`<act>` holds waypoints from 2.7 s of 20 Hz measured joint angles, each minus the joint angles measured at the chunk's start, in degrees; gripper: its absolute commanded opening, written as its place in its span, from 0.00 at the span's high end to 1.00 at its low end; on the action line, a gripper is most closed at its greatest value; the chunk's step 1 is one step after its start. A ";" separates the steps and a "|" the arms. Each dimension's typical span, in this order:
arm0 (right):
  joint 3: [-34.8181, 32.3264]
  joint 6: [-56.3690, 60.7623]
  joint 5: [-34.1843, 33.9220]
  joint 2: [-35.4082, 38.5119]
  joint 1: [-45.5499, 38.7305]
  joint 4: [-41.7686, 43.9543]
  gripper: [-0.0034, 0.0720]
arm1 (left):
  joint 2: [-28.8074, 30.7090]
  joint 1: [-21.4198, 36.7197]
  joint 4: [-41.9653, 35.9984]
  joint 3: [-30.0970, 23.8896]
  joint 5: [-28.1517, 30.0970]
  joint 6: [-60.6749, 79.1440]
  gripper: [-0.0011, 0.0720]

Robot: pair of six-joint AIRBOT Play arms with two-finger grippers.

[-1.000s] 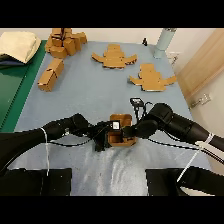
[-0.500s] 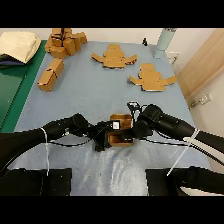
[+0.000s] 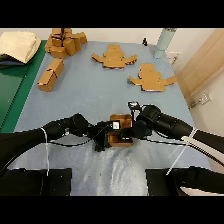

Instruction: Fold the box.

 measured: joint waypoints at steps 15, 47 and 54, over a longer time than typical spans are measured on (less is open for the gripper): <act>0.13 2.14 0.44 -5.35 0.07 0.79 0.42 | 0.00 0.00 0.00 0.00 -0.04 -0.02 0.27; 7.17 -8.07 -11.78 3.04 -11.41 -8.57 0.95 | 0.00 0.00 0.00 0.00 -0.02 -0.02 0.27; 9.84 -48.81 -6.45 -12.20 -36.37 37.11 0.95 | 0.00 0.00 0.00 0.00 0.00 -0.02 0.27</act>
